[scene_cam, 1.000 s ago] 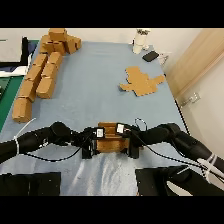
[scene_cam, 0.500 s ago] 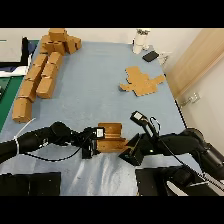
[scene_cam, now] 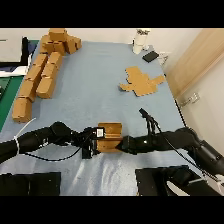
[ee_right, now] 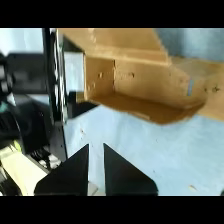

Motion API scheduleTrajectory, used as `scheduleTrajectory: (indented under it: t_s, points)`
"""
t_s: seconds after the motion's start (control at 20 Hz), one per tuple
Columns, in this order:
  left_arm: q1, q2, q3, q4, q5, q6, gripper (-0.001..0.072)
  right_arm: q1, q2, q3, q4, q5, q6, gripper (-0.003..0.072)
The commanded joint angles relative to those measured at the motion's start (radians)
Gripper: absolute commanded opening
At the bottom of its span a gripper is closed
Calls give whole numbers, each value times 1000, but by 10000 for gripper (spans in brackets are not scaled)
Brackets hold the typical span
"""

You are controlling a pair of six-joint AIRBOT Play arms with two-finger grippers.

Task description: Fold the box.

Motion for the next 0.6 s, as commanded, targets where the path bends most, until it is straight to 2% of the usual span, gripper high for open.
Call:
scheduleTrajectory:
  t_s: [0.0, 0.15, 0.35, 0.55]
  points:
    - [0, 0, 1, 0, 0, 0, 392, 0, -149, 26, 36, 173, 27, 155]
    - [0, 0, 1, 0, 0, 0, 392, 0, -266, 119, 34, 205, -139, 152]
    - [0, 0, 1, 0, 0, 0, 392, -6, -448, 235, -29, 212, -219, 5]
    - [0, 0, 0, 0, 0, 0, 392, -12, -613, 287, -47, 209, -343, 5]
